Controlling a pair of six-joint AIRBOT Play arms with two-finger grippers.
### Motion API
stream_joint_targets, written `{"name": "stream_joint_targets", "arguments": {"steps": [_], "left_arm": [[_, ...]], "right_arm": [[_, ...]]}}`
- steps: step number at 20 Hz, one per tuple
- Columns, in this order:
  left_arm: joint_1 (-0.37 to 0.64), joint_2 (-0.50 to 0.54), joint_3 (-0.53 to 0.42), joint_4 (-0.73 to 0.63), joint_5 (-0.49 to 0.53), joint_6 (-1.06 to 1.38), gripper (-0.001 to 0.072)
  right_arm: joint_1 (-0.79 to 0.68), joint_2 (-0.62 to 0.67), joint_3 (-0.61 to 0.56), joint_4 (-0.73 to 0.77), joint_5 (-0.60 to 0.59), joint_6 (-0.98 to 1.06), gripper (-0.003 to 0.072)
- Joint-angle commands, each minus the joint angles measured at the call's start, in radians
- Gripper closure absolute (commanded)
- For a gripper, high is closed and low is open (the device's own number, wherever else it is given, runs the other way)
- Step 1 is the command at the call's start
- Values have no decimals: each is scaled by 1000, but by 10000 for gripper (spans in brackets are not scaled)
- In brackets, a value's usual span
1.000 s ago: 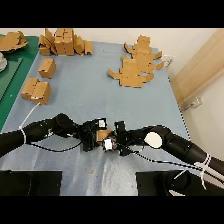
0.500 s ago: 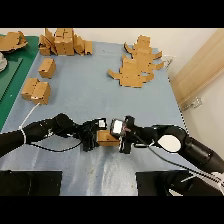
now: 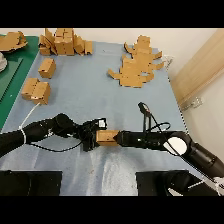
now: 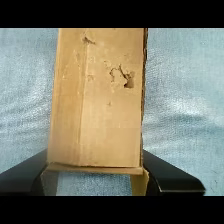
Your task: Fold the box.
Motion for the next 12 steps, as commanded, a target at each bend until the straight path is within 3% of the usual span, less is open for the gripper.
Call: {"name": "stream_joint_targets", "arguments": {"steps": [1, 5, 8, 12], "left_arm": [[0, 0, 1, 0, 0, 0, 295], [0, 0, 1, 0, 0, 0, 295], [0, 0, 1, 0, 0, 0, 295], [0, 0, 1, 0, 0, 0, 295]], "right_arm": [[-2, -58, -74, 671, -143, -338, 687], [-33, -46, -238, 1268, -141, -755, 688], [-32, -47, -372, 1759, -85, -1178, 689], [-33, -80, -400, 1852, -145, -1266, 688]]}}
